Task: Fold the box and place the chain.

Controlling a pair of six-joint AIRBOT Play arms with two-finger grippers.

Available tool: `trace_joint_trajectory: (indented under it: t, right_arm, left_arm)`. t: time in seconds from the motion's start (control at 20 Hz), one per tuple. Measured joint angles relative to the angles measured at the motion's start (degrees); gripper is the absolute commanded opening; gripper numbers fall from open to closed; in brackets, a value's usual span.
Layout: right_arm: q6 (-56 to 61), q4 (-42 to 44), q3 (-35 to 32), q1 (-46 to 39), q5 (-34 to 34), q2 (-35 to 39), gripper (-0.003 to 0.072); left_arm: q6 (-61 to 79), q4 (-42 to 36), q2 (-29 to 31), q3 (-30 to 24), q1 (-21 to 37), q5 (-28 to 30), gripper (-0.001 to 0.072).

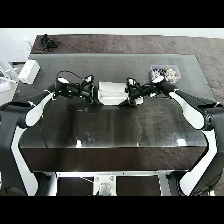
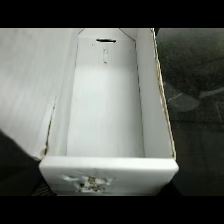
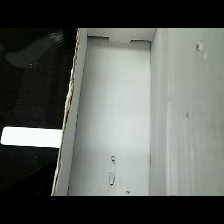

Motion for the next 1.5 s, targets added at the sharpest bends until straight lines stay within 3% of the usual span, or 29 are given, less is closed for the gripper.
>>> trace_joint_trajectory:
  t: [0.5, 0.6, 0.95, 1.25, 1.5]
  right_arm:
    - [0.11, 1.05, 0.0, 0.2, 0.13, 0.0, 0.059]
    - [0.15, 1.53, 0.0, 0.09, 0.33, 0.0, 0.072]
    - [0.15, 1.75, 0.0, -2.08, 0.39, 1.07, 0.072]
    - [0.26, 2.16, 0.22, -6.49, -0.13, 6.67, 0.072]
    - [0.37, 6.36, 0.22, -7.43, 4.2, 9.66, 0.072]
  left_arm:
    - [-0.42, 0.04, 0.0, 0.02, 0.02, -0.17, 0.0355]
    - [-0.5, 0.04, 0.02, 0.02, 0.0, -0.07, 0.0355]
    - [-1.36, 0.81, 0.02, 0.04, 0.02, 0.22, 0.0355]
    - [-1.4, 1.86, 0.02, -0.09, 0.02, -0.2, 0.0355]
    - [-1.38, 2.25, 0.0, -0.31, -0.55, 0.68, 0.0355]
